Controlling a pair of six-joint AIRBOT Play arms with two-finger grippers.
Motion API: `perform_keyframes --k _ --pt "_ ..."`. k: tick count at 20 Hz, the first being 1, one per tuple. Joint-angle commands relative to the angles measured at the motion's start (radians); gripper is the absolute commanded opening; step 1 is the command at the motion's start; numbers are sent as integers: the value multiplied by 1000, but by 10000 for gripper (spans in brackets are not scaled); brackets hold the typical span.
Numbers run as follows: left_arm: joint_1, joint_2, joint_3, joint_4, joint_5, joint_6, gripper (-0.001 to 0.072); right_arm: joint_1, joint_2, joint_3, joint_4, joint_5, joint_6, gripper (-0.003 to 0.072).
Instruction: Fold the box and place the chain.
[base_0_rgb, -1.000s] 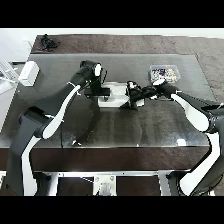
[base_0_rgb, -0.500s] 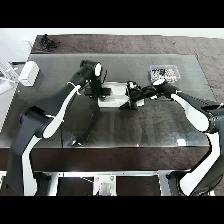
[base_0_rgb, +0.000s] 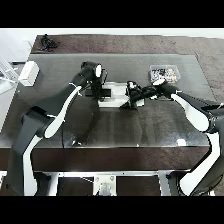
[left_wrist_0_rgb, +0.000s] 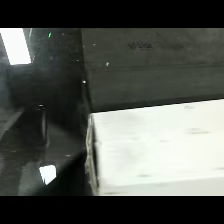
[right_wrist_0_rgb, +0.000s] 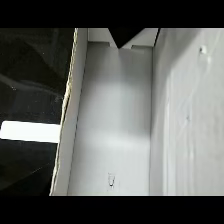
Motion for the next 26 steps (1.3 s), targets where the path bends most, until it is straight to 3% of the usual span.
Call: perform_keyframes --k 1,8,9,10,11,20,24,26 --pt "-1 -1 1 -13 9 18 21 1 1 0 -1 -1 -1 570" --pt "-1 -8 1 -21 25 29 21 1 1 0 -1 -1 -1 570" --pt "0 -7 1 -34 30 29 124 1 1 0 -1 -1 -1 570" --pt "4 -6 1 -53 32 29 487 1 1 0 -1 -1 -1 570" --pt "9 -2 1 -71 23 29 709 1 1 0 -1 -1 -1 570" --pt "85 44 70 -187 -154 139 707 1 1 0 -1 -1 -1 570" --pt "186 131 39 -195 -217 349 707 1 1 0 -1 -1 -1 570" --pt "240 167 -3 -288 -185 550 707 1 1 0 -1 -1 -1 570"
